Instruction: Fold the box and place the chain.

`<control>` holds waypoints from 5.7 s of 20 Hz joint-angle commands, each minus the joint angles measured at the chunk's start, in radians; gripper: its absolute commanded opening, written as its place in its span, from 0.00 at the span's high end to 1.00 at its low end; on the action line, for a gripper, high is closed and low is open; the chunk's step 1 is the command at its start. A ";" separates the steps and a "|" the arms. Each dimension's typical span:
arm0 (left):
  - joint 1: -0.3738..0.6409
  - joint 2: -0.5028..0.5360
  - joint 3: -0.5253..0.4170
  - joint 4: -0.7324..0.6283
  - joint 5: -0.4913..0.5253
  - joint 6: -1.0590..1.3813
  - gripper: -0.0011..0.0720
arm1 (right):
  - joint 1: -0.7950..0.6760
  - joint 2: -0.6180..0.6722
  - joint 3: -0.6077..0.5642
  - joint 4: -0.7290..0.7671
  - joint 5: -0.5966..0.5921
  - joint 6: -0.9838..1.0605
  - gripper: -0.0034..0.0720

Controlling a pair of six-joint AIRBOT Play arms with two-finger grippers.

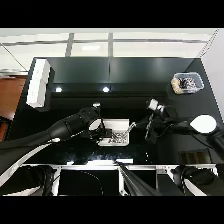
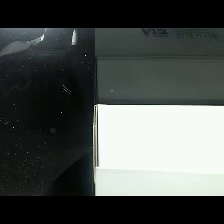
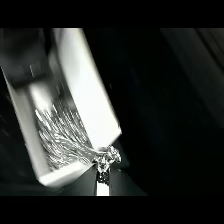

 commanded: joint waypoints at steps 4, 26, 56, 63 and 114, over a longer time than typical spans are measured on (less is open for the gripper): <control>0.000 0.000 0.000 0.000 0.004 0.000 0.95 | 0.088 -0.047 0.040 0.273 0.034 0.209 0.88; 0.091 0.397 -0.014 0.047 -0.204 0.643 0.31 | -0.422 -0.047 0.055 0.131 0.282 0.269 0.59; 0.527 0.212 -0.468 -0.885 0.204 2.652 0.01 | -0.420 -0.047 0.055 0.125 0.241 0.281 0.59; 0.443 0.211 -0.470 -0.890 0.240 2.648 0.01 | -0.420 -0.047 0.055 0.113 0.239 0.281 0.59; 0.360 0.177 -0.440 -0.919 0.318 2.534 0.44 | -0.049 -0.391 0.169 0.090 0.010 0.169 0.04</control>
